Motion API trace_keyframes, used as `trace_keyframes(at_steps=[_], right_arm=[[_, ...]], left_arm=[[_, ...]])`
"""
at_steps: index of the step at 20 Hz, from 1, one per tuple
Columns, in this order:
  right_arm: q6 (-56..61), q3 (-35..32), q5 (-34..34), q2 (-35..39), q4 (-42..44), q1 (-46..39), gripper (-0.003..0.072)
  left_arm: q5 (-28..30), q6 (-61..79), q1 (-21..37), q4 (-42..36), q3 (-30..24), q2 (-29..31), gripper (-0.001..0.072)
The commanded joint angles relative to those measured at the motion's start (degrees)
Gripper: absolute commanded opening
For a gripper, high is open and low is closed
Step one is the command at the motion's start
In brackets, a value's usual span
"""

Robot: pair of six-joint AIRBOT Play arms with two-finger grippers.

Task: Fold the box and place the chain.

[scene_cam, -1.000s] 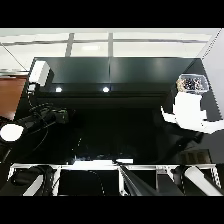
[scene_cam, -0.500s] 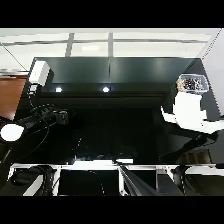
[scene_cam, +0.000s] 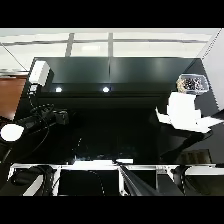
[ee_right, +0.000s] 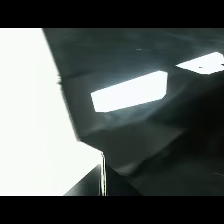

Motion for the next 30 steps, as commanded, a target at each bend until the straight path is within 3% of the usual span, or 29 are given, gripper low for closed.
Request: trace_keyframes(at_steps=[1, 4, 10, 13, 16, 20, 22, 25, 28, 30], right_arm=[[-0.9, -3.7, 1.3, 5.4, 10.2, 3.2, 0.0016], [-3.4, -13.1, -3.5, 14.6, 17.3, 9.8, 0.0016], [-6.8, -36.5, -25.9, 36.2, 25.4, 31.3, 0.0016], [-6.8, -47.2, -37.8, 44.9, 32.7, 41.8, 0.0016], [-6.4, -54.1, -47.2, 49.2, 37.3, 52.6, 0.0017], [-5.6, -54.7, -50.2, 49.2, 38.3, 62.6, 0.0017], [-5.0, -54.7, -50.7, 49.2, 38.3, 65.2, 0.0016], [-4.6, -54.7, -50.7, 49.2, 38.3, 67.0, 0.0016], [-4.2, -54.7, -50.6, 49.2, 38.3, 67.0, 0.0017], [-4.1, -54.7, -50.6, 49.2, 38.3, 67.0, 0.0017]], left_arm=[[-0.7, 0.0, 0.0, -0.2, 0.1, 0.0, 0.0708], [-0.7, 0.0, 0.0, -0.2, 0.0, -0.1, 0.0708], [0.2, 0.5, 0.0, -3.9, 0.1, -3.5, 0.0708], [0.5, 11.0, 0.0, -15.5, 0.2, -7.6, 0.0708], [-1.4, 16.4, 0.1, -24.6, 4.3, -14.9, 0.0708], [-15.3, 18.6, 0.1, -26.3, 16.1, -31.0, 0.0708], [-24.0, 24.2, 0.3, -31.6, 21.4, -39.5, 0.0708], [-34.1, 27.4, -0.4, -32.1, 28.2, -50.8, 0.0708], [-42.9, 34.1, -2.3, -32.1, 31.8, -57.8, 0.0701], [-46.1, 35.9, -3.8, -30.6, 33.9, -61.5, 0.0649]])
